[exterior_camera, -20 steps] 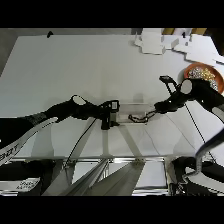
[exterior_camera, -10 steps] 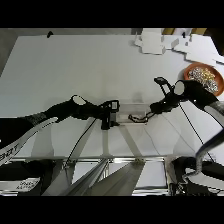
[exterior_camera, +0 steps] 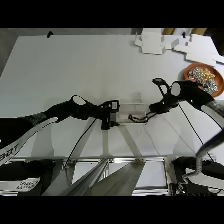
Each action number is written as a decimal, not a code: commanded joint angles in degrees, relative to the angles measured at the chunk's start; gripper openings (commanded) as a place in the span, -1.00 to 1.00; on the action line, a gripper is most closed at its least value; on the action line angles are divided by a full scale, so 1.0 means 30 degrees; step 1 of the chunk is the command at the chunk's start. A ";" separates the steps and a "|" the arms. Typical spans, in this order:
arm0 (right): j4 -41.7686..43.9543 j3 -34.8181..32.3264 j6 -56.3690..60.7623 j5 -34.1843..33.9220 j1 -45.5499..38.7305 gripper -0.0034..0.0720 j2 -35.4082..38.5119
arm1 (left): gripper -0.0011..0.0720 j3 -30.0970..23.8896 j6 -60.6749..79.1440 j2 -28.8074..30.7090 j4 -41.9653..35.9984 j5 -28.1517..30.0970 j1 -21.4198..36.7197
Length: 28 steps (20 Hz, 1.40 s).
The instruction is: Fold the box and place the chain.
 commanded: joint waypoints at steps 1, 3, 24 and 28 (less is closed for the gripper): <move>-0.0138 -0.0007 -0.0022 0.0415 0.0022 -0.87 0.0095 | -0.22 0.0007 0.0007 0.0007 0.0007 0.0007 0.0000; -0.0168 0.0015 -0.0160 0.0794 0.0022 -0.87 0.1100 | -0.22 0.0007 0.0007 0.0007 0.0007 0.0007 0.0007; 0.8896 0.0044 -0.3257 0.2645 0.0597 -0.87 1.4316 | -0.22 0.0007 0.0015 0.0007 0.0007 0.0007 0.0007; 0.8473 0.0044 -0.3031 -0.0423 0.4073 -0.87 1.4287 | -0.22 0.0007 0.0015 0.0007 0.0007 0.0007 0.0007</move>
